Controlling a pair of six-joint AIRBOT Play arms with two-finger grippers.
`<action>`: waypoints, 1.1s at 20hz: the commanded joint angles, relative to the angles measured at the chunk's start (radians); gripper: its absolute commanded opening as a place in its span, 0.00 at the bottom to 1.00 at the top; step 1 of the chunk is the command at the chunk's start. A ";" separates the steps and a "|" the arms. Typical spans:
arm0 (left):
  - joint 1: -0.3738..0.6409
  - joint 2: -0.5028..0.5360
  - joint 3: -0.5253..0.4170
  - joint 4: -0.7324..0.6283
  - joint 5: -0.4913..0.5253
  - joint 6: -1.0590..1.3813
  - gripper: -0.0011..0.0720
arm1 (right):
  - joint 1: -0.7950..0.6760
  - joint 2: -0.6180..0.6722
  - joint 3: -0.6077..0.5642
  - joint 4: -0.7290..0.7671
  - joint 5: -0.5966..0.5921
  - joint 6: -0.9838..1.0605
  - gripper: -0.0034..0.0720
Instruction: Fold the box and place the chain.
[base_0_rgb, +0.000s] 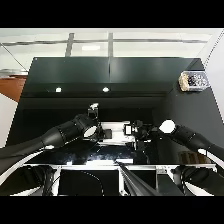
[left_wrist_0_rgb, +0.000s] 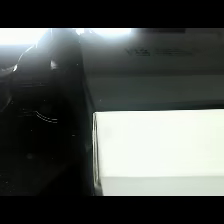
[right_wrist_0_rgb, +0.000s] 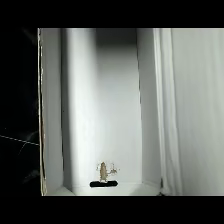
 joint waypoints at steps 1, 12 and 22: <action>-0.004 0.000 0.010 0.006 0.002 -0.001 0.37 | 0.000 0.000 0.000 0.000 0.000 0.000 0.57; -0.003 -0.009 0.035 0.025 0.004 -0.008 0.32 | 0.007 0.000 -0.001 0.000 -0.004 0.000 0.57; 0.000 -0.011 0.055 0.089 -0.065 -0.001 0.05 | -0.019 0.091 0.000 -0.032 -0.027 0.108 1.00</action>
